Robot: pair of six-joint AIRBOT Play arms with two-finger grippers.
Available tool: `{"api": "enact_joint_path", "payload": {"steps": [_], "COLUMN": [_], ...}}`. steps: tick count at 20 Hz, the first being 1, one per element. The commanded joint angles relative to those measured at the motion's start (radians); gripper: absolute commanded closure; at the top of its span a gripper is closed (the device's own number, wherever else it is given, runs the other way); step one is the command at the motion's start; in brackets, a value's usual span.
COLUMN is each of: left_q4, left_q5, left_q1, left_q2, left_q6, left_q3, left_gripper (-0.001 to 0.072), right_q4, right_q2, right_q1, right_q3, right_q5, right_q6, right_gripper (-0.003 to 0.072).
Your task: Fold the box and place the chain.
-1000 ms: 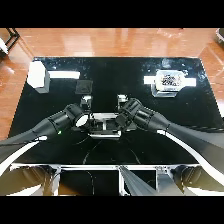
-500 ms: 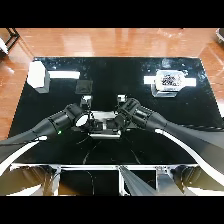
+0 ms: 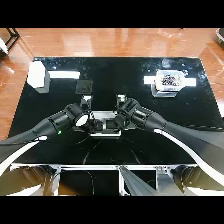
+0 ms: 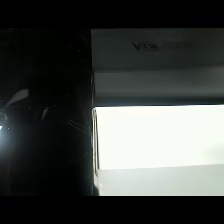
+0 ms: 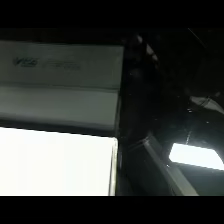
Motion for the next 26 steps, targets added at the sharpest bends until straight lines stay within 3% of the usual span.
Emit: {"api": "enact_joint_path", "payload": {"steps": [1, 2, 8, 10, 12, 23, 24, 25, 26], "left_q4": [0.0, 0.0, -0.001, 0.0, 0.0, -0.001, -0.001, -0.001, -0.001], "left_q5": [-0.003, -0.003, -0.003, -0.003, -0.003, -0.003, -0.003, -0.003, -0.003], "left_q1": [0.0, 0.0, 0.0, 0.0, 0.0, 0.0, 0.0, 0.0, 0.0], "left_q2": [0.0, 0.0, 0.0, 0.0, 0.0, 0.0, 0.0, 0.0, 0.0], "left_q6": [0.0, 0.0, 0.0, 0.0, 0.0, 0.0, 0.0, 0.0, 0.0], "left_q3": [0.001, 0.001, 0.001, 0.001, 0.001, 0.001, 0.001, 0.001, 0.001], "left_gripper": [0.0692, 0.0692, 0.0691, 0.0692, 0.0692, 0.0692, 0.0691, 0.0691, 0.0692], "right_q4": [0.0, 0.0, 0.0, -0.001, -0.002, 0.007, 0.007, 0.007, 0.007], "right_q2": [-0.001, -0.001, 0.0, 0.002, 0.015, 0.003, 0.002, 0.002, 0.002], "right_q1": [0.001, 0.0, 0.0, -0.002, -0.008, -0.006, -0.006, -0.006, -0.006], "right_q3": [0.0, 0.0, 0.001, 0.003, 0.003, 0.003, 0.003, 0.003, 0.003], "right_q5": [0.0, 0.0, 0.01, -0.013, -0.032, -0.017, -0.017, -0.016, -0.016], "right_q6": [-0.001, 0.0, 0.008, 0.005, -0.03, -0.034, -0.034, -0.035, -0.035], "right_gripper": [0.0612, 0.0666, 0.0652, 0.0233, 0.019, 0.0212, 0.0258, 0.0452, 0.0501]}}
